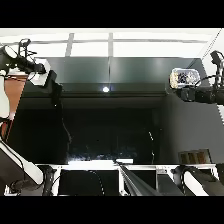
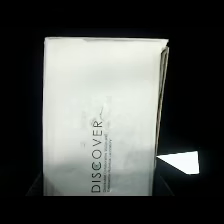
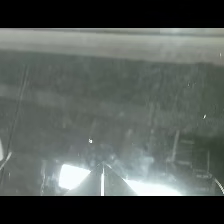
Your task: Fold the box and place the chain.
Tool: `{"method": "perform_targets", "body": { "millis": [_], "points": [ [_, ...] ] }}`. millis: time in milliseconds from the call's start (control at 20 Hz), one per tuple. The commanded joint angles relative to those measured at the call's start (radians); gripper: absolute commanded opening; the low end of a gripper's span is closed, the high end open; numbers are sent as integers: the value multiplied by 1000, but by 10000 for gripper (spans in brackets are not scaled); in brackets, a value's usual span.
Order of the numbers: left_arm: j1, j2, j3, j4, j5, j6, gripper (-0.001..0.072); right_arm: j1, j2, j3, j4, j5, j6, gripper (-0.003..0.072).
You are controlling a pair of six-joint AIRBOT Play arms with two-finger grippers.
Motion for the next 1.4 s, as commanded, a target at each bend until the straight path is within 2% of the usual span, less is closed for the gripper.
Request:
{"method": "perform_targets", "body": {
  "millis": [0,50,100,350,550,600,650,700,750,800,900,1000,1150,1250,1350],
  "points": [
    [-6,-55,44,34,42,16,378,19,0,1,0,-45,14,17],
    [-6,-53,48,35,49,8,569,19,0,1,-1,-46,14,18],
    [-6,-53,61,36,47,-14,716,19,0,1,-4,-47,14,18],
    [-7,42,83,8,22,-32,713,19,0,1,-6,-47,14,18],
    [-7,169,83,-17,-106,-54,689,19,0,1,0,-8,13,18],
    [-6,204,83,-18,-153,-92,655,19,1,1,0,47,8,17],
    [-5,243,83,-18,-219,-149,434,20,1,1,-2,142,-40,17],
    [-5,275,79,-24,-293,-181,97,25,3,1,-22,212,-53,16],
    [-5,311,68,-35,-375,-185,26,34,13,-1,-58,235,-43,15],
    [-13,349,37,-18,-424,-240,24,40,35,-8,-87,216,-42,15],
    [-51,465,-94,-1,-423,-296,24,41,114,-57,-96,99,-45,15],
    [-124,645,-315,-7,-273,-294,25,51,193,-135,-60,55,-159,15],
    [-281,985,-764,-5,14,-293,25,61,264,-268,-60,19,-179,17],
    [-385,1194,-1074,2,175,-296,25,61,263,-340,-85,-64,-178,17],
    [-452,1358,-1336,2,278,-342,26,61,263,-385,-115,-164,-174,17]
  ]
}}
